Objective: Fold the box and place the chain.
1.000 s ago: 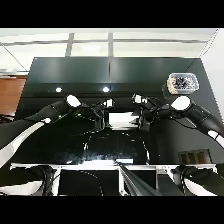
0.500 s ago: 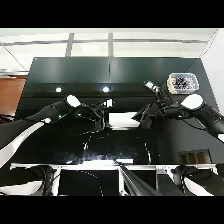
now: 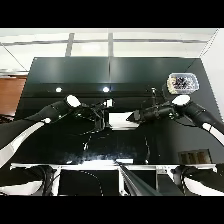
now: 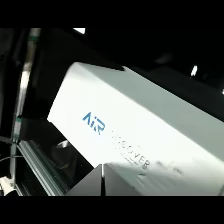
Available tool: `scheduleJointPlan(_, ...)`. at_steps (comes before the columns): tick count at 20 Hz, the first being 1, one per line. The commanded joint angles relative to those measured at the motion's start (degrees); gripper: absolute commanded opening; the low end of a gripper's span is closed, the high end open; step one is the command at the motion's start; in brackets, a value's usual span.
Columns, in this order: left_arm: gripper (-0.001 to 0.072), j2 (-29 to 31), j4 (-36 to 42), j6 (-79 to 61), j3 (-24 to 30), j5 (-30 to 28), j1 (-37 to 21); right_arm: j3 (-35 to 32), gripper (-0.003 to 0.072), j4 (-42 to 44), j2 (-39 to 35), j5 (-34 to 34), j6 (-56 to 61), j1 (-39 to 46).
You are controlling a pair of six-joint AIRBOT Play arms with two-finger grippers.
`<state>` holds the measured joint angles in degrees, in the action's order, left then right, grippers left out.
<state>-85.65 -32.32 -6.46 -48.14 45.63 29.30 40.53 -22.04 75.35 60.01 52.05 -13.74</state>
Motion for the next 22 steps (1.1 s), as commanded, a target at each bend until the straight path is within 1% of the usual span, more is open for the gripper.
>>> scheduleJointPlan(1,0.0492,-0.04,0.00,0.02,0.00,-0.09,0.02,-0.09,0.0006,-2.93,2.78,-2.47,3.50,0.04)
scheduleJointPlan(9,0.0493,-0.04,0.00,0.02,0.00,-0.09,0.00,-0.07,0.0006,-3.30,2.75,-3.02,1.97,0.04)
scheduleJointPlan(10,0.0493,-0.04,0.00,0.02,0.00,-0.11,0.00,0.24,0.0006,-3.08,2.56,-1.92,0.11,0.07)
scheduleJointPlan(12,0.0492,-0.04,0.00,0.02,0.00,-0.13,0.00,2.71,0.0006,-3.52,1.25,2.67,-1.81,0.50)
scheduleJointPlan(14,0.0492,-0.04,0.00,0.15,0.00,-0.15,0.00,6.51,0.0006,-5.44,-1.77,7.50,-1.70,2.27)
scheduleJointPlan(16,0.0497,-0.02,0.00,0.90,-0.02,-0.17,0.00,9.11,0.0006,-8.70,-6.47,9.42,-1.22,5.60)
scheduleJointPlan(17,0.0551,0.00,-0.02,0.90,-0.07,-0.20,0.00,9.51,0.0006,-10.10,-9.25,9.20,-1.25,7.91)
scheduleJointPlan(18,0.0657,0.35,-0.22,0.90,-0.15,-0.17,0.00,9.51,0.0006,-11.28,-11.63,8.92,-1.20,10.29)
scheduleJointPlan(19,0.0715,1.01,-0.33,0.92,-0.24,-0.04,0.00,9.51,0.0007,-12.57,-13.75,9.07,-0.48,13.03)
scheduleJointPlan(20,0.0715,2.03,-0.94,0.96,-0.42,0.24,0.00,9.51,0.0007,-13.40,-15.28,9.49,0.39,15.41)
scheduleJointPlan(22,0.0716,4.90,-5.64,2.99,-0.94,1.79,-0.09,9.51,0.0007,-13.86,-17.29,11.37,0.96,19.87)
